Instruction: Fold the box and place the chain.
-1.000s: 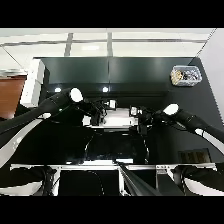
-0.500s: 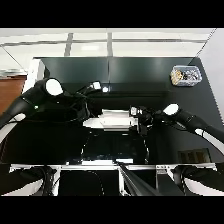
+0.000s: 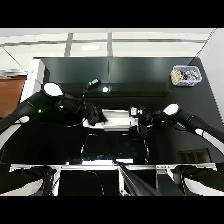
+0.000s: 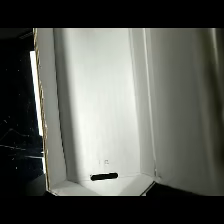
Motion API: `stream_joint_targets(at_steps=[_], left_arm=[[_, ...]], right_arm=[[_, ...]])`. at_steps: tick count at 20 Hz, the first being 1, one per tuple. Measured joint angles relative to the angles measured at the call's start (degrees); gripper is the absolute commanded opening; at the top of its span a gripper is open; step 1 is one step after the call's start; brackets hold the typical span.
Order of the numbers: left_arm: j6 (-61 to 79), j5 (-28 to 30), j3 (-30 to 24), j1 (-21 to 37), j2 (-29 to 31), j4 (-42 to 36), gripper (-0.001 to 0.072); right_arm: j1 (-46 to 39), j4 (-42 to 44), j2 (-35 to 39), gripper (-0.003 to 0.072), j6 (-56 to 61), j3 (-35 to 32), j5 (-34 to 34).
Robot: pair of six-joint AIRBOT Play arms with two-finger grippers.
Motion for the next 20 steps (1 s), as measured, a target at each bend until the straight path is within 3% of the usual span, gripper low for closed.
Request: stream_joint_targets(at_steps=[3, 5, 14, 17, 20], left_arm=[[1.77, 12.13, -0.61, -0.85, -1.95, -5.07, 0.0027], [2.34, 15.82, 0.0, -0.94, -4.46, -4.44, 0.0027], [0.09, 14.03, 1.62, -0.63, -12.76, 0.83, 0.0026], [-0.79, 12.87, 2.58, -0.11, -12.28, 2.56, 0.0025], [-1.22, 12.31, 3.32, 1.55, -8.13, 3.48, 0.0025]], right_arm=[[0.0, -0.04, 0.0, 0.0129, 0.0, 0.0, 0.04], [0.0, -0.09, 0.0, 0.0129, 0.0, 0.0, 0.04], [0.0, -0.24, 0.0, 0.0129, -0.15, 0.0, 0.26], [0.0, -0.26, 0.0, 0.0129, -0.17, 0.0, 0.37], [0.0, -0.17, 0.0, 0.0129, 0.04, 0.0, 0.07]])
